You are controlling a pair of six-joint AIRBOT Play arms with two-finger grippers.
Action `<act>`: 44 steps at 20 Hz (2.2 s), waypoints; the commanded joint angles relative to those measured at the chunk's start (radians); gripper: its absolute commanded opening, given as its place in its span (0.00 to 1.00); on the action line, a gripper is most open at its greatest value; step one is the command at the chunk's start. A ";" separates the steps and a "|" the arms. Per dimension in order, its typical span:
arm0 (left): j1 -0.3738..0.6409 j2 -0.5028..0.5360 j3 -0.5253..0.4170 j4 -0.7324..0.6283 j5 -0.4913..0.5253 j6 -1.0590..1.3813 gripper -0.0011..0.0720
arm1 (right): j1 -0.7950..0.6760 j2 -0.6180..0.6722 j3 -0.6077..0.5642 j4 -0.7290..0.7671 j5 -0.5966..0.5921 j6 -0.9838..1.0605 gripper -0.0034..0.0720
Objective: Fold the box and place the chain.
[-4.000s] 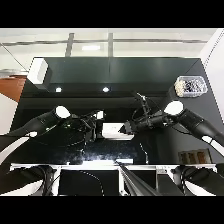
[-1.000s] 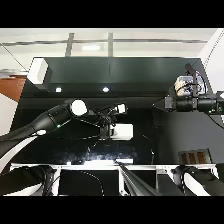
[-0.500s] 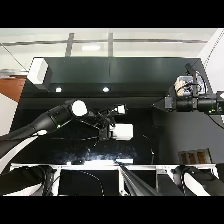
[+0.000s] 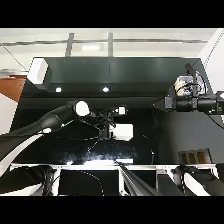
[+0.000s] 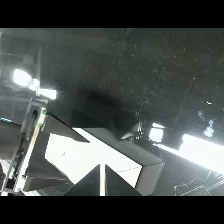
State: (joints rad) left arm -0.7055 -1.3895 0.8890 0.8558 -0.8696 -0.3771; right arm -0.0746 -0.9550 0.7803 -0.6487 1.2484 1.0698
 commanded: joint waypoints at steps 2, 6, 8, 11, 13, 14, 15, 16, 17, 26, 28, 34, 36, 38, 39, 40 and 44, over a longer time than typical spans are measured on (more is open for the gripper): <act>-0.007 -0.033 -0.001 0.000 0.015 0.002 0.99 | 0.000 0.001 0.001 0.000 0.000 0.000 0.10; -0.059 -0.064 -0.001 0.048 0.085 0.001 0.99 | 0.000 0.001 0.000 0.000 -0.004 0.000 0.10; -0.080 -0.069 0.000 0.120 0.102 -0.055 0.64 | 0.000 0.001 0.001 -0.003 -0.003 0.000 0.10; -0.048 -0.048 0.001 0.201 0.087 -0.156 0.46 | 0.000 0.001 0.001 -0.014 -0.003 0.000 0.10; 0.012 -0.007 0.001 0.256 0.051 -0.221 0.43 | 0.000 0.001 0.001 -0.014 -0.003 0.000 0.10; 0.056 0.017 0.001 0.282 0.031 -0.257 0.43 | 0.000 0.001 0.001 -0.014 -0.003 0.000 0.10; 0.113 0.043 0.001 0.307 0.006 -0.294 0.43 | 0.000 0.001 0.001 -0.014 -0.003 0.000 0.10; 0.175 0.066 0.001 0.328 -0.016 -0.332 0.43 | 0.000 0.001 0.001 -0.015 -0.005 0.000 0.10; 0.248 0.090 0.001 0.351 -0.035 -0.367 0.43 | 0.000 0.001 0.001 -0.015 -0.006 0.000 0.10; 0.946 0.166 0.003 0.391 -0.111 -0.468 0.43 | 0.000 0.001 0.001 -0.026 -0.024 -0.001 0.10; 1.070 0.161 0.016 0.394 -0.102 -0.464 0.43 | 0.000 0.001 0.001 -0.030 -0.024 0.000 0.10; 1.230 0.031 0.168 0.392 0.009 -0.464 0.43 | 0.000 0.001 0.001 -0.029 -0.052 0.012 0.10; 1.229 -0.051 0.225 0.351 0.031 -0.468 0.43 | 0.000 0.001 0.001 -0.029 -0.053 0.017 0.10; 1.229 -0.117 0.264 0.310 0.061 -0.468 0.43 | 0.000 0.001 0.001 -0.029 -0.056 0.030 0.10; 1.228 -0.142 0.276 0.302 0.071 -0.467 0.43 | 0.000 0.001 0.001 -0.030 -0.059 0.038 0.10; 1.225 -0.165 0.283 0.303 0.082 -0.467 0.43 | 0.000 0.001 0.001 -0.030 -0.064 0.038 0.10; 1.203 -0.211 0.283 0.284 0.131 -0.464 0.43 | 0.000 0.001 0.001 -0.030 -0.110 0.047 0.10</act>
State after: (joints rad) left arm 0.5087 -1.5589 1.1595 1.1603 -0.7868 -0.8444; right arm -0.0746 -0.9550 0.7803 -0.6781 1.1725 1.1042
